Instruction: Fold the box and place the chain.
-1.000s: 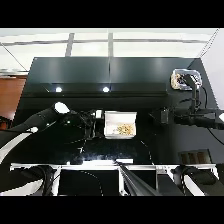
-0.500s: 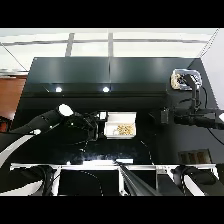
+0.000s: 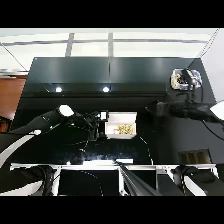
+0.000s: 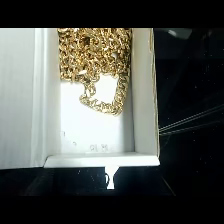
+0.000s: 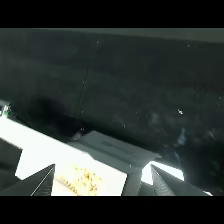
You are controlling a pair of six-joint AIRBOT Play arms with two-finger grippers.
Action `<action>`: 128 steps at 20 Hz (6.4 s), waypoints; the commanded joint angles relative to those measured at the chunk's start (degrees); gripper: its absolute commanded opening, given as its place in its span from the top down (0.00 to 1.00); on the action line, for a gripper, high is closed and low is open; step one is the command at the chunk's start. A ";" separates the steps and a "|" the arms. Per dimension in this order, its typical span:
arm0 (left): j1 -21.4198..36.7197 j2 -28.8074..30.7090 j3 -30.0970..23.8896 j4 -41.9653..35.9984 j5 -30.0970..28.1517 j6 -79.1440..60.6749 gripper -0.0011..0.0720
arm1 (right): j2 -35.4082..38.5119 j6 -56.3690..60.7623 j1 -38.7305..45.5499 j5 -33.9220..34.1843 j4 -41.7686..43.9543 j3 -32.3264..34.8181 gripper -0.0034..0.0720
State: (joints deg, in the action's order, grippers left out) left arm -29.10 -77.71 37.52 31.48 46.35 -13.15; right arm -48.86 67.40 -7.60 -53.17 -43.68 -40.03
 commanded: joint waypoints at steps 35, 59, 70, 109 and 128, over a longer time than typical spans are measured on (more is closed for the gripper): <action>-0.02 -0.04 0.04 0.07 -0.17 -0.07 0.32 | -16.11 -56.98 -16.17 -9.35 -4.76 -7.98 0.00; -0.02 -0.04 0.04 0.09 -0.04 -0.07 0.32 | -16.13 -57.18 -20.85 -4.48 -6.34 -5.18 0.41; -0.02 -0.04 0.04 0.09 -0.02 -0.07 0.32 | -16.13 -55.41 -20.85 -4.85 -6.34 -5.18 0.69; -0.02 -0.04 0.04 0.09 -0.02 -0.07 0.32 | -16.83 -54.31 -20.87 -4.85 -6.27 -5.11 0.59; -0.02 -0.04 0.04 0.13 0.04 -0.07 0.32 | -17.16 -52.26 -22.53 -5.11 -7.30 -5.09 0.59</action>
State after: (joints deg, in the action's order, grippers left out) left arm -29.10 -77.71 37.54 31.62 46.41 -13.26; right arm -66.00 13.85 -30.06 -58.19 -50.24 -45.17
